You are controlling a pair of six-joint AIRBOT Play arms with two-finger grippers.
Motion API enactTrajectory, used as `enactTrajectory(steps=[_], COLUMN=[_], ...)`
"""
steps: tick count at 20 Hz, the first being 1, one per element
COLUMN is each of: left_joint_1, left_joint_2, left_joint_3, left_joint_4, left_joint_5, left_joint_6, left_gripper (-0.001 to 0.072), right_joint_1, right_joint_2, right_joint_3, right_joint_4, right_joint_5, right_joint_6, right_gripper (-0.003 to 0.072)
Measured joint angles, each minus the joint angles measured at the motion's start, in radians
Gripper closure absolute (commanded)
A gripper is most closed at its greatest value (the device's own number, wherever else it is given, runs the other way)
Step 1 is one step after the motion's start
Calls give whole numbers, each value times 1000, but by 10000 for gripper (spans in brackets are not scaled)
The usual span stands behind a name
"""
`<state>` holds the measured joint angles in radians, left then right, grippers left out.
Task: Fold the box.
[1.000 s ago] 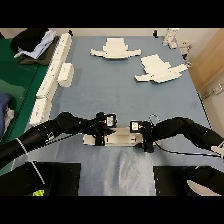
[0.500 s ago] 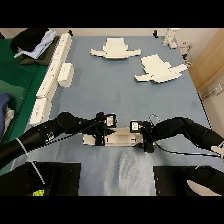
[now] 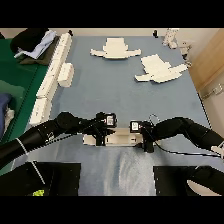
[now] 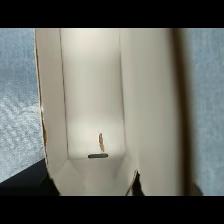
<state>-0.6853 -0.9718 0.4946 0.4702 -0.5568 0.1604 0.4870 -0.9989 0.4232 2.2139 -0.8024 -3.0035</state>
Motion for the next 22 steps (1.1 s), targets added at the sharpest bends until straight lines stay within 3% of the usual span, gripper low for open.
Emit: enactTrajectory(steps=[2, 3, 4, 5, 8, 9, 10, 13, 15, 16, 18, 20, 22], left_joint_1=[0, 0, 0, 0, 0, 0, 0, 23, 56, 75, 108, 117, 108], left_joint_2=[0, 0, -2, -3, -1, 0, 1, 41, 104, 143, 225, 289, 315], left_joint_3=[0, 0, 0, -2, -1, -1, -1, -1, -1, 0, 3, 4, 4], left_joint_4=[-1, -1, -2, 5, 2, 0, 4, 73, 198, 272, 394, 438, 393], left_joint_5=[1, 2, 4, -3, 9, 14, 21, 31, -12, -58, -201, -358, -459], left_joint_6=[0, 0, -1, -1, -2, -2, -3, -119, -325, -446, -676, -843, -957], left_gripper=[693, 633, 349, 237, 206, 64, 25, 32, 309, 360, 601, 603, 604], right_joint_1=[0, 0, 0, 0, 0, 0, 0, 0, 0, 0, 0, 0, 0], right_joint_2=[0, 0, 0, 0, 0, 0, 0, 0, 0, 0, 0, 0, 0], right_joint_3=[0, 0, 0, 0, 0, 0, 0, 0, 0, 0, 0, 0, 0], right_joint_4=[0, 0, 0, 0, 0, 0, 0, 0, 0, 0, 0, 0, 0], right_joint_5=[0, 0, -1, -3, -2, -2, -2, -2, -2, -1, -1, -1, -1], right_joint_6=[0, 0, 0, 0, 0, 0, 0, 0, 0, 0, 0, 0, 0], right_gripper=[120, 120, 120, 120, 120, 120, 120, 120, 120, 120, 120, 120, 120])
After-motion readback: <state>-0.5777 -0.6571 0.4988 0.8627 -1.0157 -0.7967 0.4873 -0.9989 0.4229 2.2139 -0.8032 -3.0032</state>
